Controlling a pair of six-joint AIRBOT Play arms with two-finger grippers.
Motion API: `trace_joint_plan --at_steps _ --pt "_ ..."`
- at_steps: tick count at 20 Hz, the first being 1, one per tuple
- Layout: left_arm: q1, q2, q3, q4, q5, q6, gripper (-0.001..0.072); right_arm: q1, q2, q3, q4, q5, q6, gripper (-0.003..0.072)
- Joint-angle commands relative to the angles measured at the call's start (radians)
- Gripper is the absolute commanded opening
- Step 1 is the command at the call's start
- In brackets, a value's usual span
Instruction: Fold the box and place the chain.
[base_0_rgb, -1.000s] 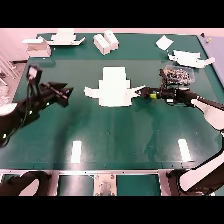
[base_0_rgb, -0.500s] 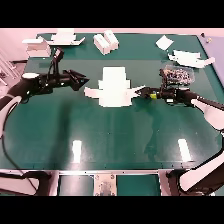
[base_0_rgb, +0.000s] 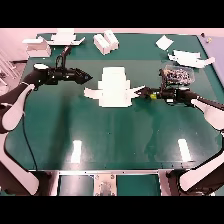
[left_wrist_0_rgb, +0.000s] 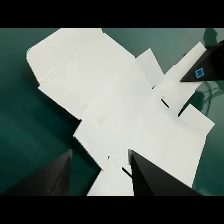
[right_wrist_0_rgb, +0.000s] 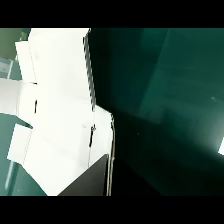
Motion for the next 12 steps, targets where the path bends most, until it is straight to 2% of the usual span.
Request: trace_joint_plan --at_steps 1,6,12 --pt "-0.013 -0.106 0.121 0.012 -0.038 -0.06 0.0433 0.0 -0.001 0.0 -0.019 0.0 0.002 0.0001" --pt "-0.07 -0.216 0.239 0.028 -0.042 -0.092 0.0432 0.0 -0.001 0.0 -0.023 0.0 0.002 0.0001" --pt "-0.078 -0.276 0.296 0.014 -0.059 -0.108 0.0432 0.0 -0.001 0.0 -0.023 0.0 0.001 0.0001"
